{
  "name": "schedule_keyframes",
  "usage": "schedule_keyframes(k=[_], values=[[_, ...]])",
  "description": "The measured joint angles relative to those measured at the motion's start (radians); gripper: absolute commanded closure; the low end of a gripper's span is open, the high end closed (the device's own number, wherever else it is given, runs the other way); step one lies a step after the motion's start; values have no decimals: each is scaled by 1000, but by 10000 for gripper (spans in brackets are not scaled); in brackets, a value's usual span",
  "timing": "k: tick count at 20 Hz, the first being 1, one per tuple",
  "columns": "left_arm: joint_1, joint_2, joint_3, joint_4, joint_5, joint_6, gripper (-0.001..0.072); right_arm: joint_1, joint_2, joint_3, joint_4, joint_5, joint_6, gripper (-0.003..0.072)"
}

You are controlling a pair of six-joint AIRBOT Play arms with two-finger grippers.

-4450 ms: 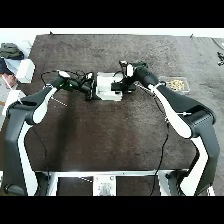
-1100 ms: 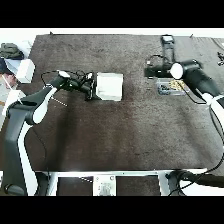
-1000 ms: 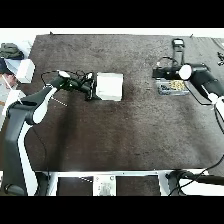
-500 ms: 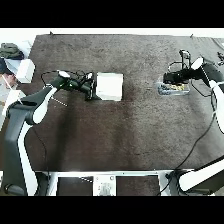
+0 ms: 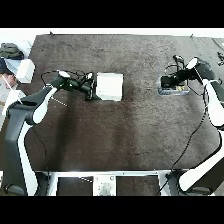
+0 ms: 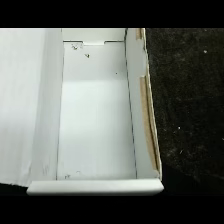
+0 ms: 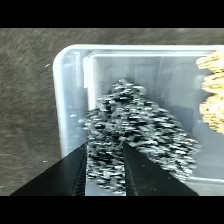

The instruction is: Fold the box and place the chain.

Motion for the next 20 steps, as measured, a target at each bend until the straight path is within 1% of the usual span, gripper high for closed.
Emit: schedule_keyframes(k=[1, 2, 3, 5, 6, 7, 8, 12, 15, 16, 17, 18, 20], values=[[0, 0, 0, 0, 0, 0, 437, 6, -1, 2, 1, 0, -4, 417], [0, 0, 0, 0, 0, 0, 437, 10, -3, 2, 5, 3, -5, 463], [0, 0, 0, 0, 0, 0, 437, 12, -5, 2, 3, 11, -5, 530], [0, 0, 0, 0, 0, 0, 437, 17, -5, 4, 3, 17, -5, 545], [0, 0, 0, 0, 0, 0, 437, 18, -6, 4, -1, 25, -5, 649], [0, 0, 0, 0, 0, 0, 437, 19, -6, 4, -9, 30, -3, 656], [0, 0, 0, 0, 0, 0, 437, 19, -7, 4, -19, 32, 2, 702], [0, 0, 0, 0, 0, 0, 437, 19, 14, 4, -47, 38, 14, 703], [0, 0, 0, 0, 0, 0, 437, 19, 65, 4, -54, 39, 21, 702], [0, 0, 0, 0, 0, 0, 437, 19, 84, 4, -55, 39, 21, 622], [0, 0, 0, 0, 0, 0, 437, 19, 101, 4, -56, 40, 23, 511], [0, 0, 0, 0, 0, 0, 437, 19, 110, 4, -57, 42, 26, 522], [0, 0, 0, 0, 0, 0, 437, 19, 112, 4, -58, 43, 33, 520]])
